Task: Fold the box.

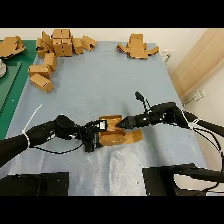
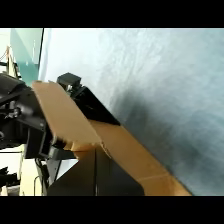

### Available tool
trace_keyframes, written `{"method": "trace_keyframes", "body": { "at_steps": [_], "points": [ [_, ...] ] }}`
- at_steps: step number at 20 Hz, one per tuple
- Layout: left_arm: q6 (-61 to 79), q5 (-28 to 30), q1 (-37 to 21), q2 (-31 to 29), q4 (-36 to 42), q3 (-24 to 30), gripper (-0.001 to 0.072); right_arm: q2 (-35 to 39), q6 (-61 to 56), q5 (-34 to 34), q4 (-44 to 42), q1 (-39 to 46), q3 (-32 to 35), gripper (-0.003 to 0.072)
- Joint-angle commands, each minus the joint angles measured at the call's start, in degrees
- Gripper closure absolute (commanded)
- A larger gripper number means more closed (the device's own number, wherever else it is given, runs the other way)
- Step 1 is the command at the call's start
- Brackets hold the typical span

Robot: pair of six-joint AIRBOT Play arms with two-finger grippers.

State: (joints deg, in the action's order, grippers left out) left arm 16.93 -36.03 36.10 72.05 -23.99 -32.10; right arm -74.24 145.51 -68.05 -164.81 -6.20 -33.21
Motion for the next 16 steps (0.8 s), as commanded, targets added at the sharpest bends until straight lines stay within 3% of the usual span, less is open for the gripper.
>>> {"method": "trace_keyframes", "body": {
  "at_steps": [1,11,16],
  "points": [
    [0.0,0.0,0.0,0.0,0.0,0.0,0.0286,-2.2,4.9,2.2,-8.3,1.2,-0.4,0.0695],
    [0.0,0.0,0.0,0.0,0.0,0.0,0.0286,-11.7,5.8,1.3,-8.2,1.0,-2.5,0.0695],
    [0.0,0.0,0.0,0.0,0.0,0.0,0.0286,-10.0,7.2,0.1,-8.2,1.1,-2.7,0.0694]
  ]
}}
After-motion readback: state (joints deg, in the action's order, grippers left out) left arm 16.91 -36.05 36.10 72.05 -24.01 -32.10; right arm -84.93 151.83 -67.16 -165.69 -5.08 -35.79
